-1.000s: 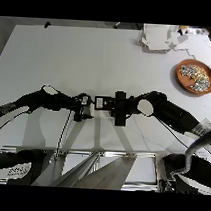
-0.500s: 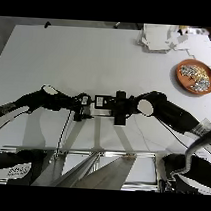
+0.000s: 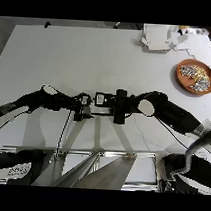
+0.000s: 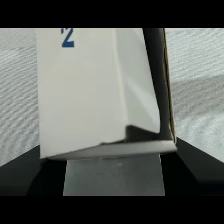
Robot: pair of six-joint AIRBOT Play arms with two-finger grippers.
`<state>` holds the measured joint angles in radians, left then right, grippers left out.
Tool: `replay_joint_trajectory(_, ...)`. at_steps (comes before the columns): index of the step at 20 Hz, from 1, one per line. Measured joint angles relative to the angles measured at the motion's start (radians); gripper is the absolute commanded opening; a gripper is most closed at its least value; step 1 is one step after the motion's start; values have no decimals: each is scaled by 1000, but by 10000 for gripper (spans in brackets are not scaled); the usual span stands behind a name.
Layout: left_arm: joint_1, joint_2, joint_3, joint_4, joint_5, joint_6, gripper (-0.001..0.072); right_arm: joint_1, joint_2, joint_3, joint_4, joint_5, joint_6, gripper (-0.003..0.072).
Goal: Fold the box and place the chain.
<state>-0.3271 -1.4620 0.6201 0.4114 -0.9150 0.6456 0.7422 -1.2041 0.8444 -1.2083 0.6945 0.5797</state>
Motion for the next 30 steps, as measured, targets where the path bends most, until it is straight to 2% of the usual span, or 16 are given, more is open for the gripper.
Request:
replay_joint_trajectory(6,0,0,0,0,-2,0,32,0,-6,-33,15,-20,19,160)
replay_joint_trajectory(8,0,0,0,0,-2,0,32,0,-7,-38,23,-21,21,208)
replay_joint_trajectory(10,0,0,0,0,-3,0,32,0,-8,-41,32,-20,21,209)
replay_joint_trajectory(11,0,0,0,0,-3,0,32,0,-8,-42,38,-19,21,243)
replay_joint_trajectory(12,0,0,0,0,-7,2,32,0,-8,-43,43,-15,21,321)
replay_joint_trajectory(13,-1,0,0,5,-15,4,32,0,-10,-44,45,-4,21,340)
replay_joint_trajectory(23,-2,0,0,1,-4,2,32,-1,62,-44,72,23,14,336)
replay_joint_trajectory(24,-2,0,0,1,-3,2,32,-1,69,-44,75,27,14,323)
replay_joint_trajectory(28,-2,0,0,1,-2,1,32,-1,84,-44,85,41,14,14)
replay_joint_trajectory(30,-2,0,0,0,-2,1,32,-1,86,-44,87,40,14,15)
